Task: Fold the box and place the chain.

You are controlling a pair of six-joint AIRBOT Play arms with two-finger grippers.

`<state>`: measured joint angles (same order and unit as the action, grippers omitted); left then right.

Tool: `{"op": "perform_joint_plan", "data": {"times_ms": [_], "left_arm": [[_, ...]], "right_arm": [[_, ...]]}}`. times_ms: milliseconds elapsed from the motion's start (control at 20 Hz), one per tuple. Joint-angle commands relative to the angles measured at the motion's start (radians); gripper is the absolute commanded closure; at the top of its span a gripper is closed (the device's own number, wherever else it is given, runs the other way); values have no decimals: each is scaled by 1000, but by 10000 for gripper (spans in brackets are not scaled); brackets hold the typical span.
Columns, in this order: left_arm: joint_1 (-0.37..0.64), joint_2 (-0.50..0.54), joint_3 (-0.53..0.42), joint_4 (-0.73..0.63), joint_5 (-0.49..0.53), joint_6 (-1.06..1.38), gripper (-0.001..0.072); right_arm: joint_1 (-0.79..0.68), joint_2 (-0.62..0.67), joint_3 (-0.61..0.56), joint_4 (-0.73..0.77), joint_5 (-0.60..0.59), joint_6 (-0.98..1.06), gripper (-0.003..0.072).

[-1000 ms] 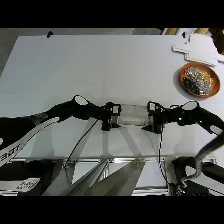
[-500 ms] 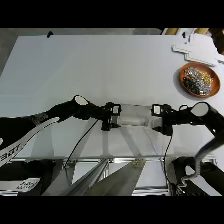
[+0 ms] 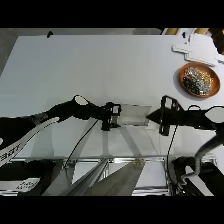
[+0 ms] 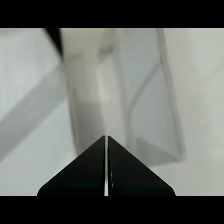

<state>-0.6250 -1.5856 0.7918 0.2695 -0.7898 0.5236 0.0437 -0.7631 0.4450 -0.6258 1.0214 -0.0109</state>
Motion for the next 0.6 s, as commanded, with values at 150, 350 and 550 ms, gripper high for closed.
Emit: {"op": "perform_joint_plan", "data": {"times_ms": [150, 350, 550], "left_arm": [[0, 0, 0, 0, 0, 0, 560], [0, 0, 0, 0, 0, 0, 560], [0, 0, 0, 0, 0, 0, 560]], "right_arm": [[0, -209, 0, 218, -331, -24, 668], [0, -382, 0, 206, -334, -24, 668], [0, -346, 39, 138, -236, 4, 667]]}}
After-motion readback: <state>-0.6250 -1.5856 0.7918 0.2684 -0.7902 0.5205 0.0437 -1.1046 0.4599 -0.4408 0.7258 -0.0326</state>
